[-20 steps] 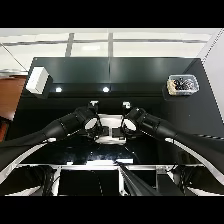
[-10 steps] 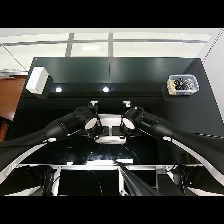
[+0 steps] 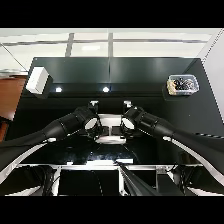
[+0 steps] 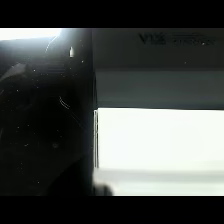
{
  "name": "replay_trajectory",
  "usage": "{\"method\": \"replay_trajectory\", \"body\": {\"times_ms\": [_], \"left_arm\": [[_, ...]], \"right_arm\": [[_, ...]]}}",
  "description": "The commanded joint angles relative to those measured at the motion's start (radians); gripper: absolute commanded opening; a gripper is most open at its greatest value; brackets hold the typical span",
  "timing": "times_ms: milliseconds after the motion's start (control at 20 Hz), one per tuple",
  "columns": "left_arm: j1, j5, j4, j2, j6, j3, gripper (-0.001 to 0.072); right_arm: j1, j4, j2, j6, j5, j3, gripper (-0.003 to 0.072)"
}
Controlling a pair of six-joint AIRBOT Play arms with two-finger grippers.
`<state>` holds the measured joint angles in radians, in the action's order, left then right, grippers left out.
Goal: Fold the box and place the chain.
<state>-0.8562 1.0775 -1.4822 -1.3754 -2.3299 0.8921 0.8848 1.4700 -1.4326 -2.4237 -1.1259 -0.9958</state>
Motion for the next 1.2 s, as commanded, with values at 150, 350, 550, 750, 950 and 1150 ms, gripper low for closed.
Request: {"method": "replay_trajectory", "body": {"times_ms": [150,350,550,750,950,1150], "left_arm": [[0.001,0.000,0.002,-0.001,0.000,0.000,0.0029],[0.001,0.000,0.002,-0.001,0.000,0.000,0.0029],[0.001,0.000,0.000,-0.001,0.000,0.000,0.0029],[0.001,0.001,0.001,-0.001,0.000,0.000,0.0029],[0.001,0.001,0.001,-0.001,0.000,0.000,0.0029],[0.001,-0.004,0.000,-0.001,0.000,0.000,0.0029]], "right_arm": [[0.002,-0.003,-0.001,-0.003,-0.006,-0.001,0.0029],[0.002,-0.003,0.000,0.010,-0.008,-0.001,0.0044],[0.002,-0.003,0.001,0.032,-0.021,-0.005,0.0251],[0.002,0.010,0.001,0.080,-0.059,-0.053,0.0374],[0.002,0.026,0.021,0.143,-0.123,-0.078,0.0373],[-0.004,0.035,0.090,0.223,-0.151,-0.078,0.0372]]}}
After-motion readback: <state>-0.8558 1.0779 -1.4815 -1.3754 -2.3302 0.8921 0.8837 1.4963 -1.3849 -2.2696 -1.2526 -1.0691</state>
